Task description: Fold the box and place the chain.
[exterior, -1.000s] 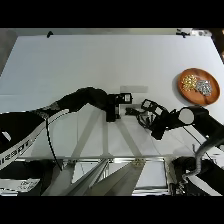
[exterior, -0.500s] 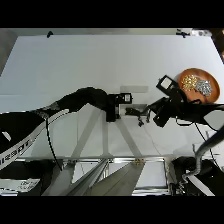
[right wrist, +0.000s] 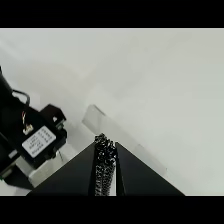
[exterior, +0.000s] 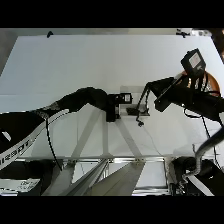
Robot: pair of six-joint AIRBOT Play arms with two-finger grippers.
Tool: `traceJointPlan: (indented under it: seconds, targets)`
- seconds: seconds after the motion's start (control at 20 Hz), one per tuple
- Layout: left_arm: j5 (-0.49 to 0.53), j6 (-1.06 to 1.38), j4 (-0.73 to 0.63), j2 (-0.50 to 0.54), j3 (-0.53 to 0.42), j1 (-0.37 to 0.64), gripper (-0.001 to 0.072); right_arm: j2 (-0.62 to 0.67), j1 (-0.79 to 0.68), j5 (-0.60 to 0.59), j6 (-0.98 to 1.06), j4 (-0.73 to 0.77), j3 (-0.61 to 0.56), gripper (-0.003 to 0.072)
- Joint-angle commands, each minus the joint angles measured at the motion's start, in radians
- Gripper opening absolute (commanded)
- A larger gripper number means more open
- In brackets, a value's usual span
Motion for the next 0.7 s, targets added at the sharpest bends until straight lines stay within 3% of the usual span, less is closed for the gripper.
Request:
traceJointPlan:
  seconds: [0.0,0.45,0.65]
  targets:
    - [0.0,0.0,0.0,0.001,0.0,0.0,0.0396,-0.01,0.0,-0.087,0.0,0.088,0.003,0.0011]
    - [0.0,0.0,0.0,0.001,0.001,0.0,0.0396,-0.018,0.0,-0.121,-0.012,0.196,0.003,0.0012]
    - [0.001,0.0,0.0,0.001,0.0,0.0,0.0396,-0.041,0.0,-0.034,-0.01,0.153,0.002,0.0011]
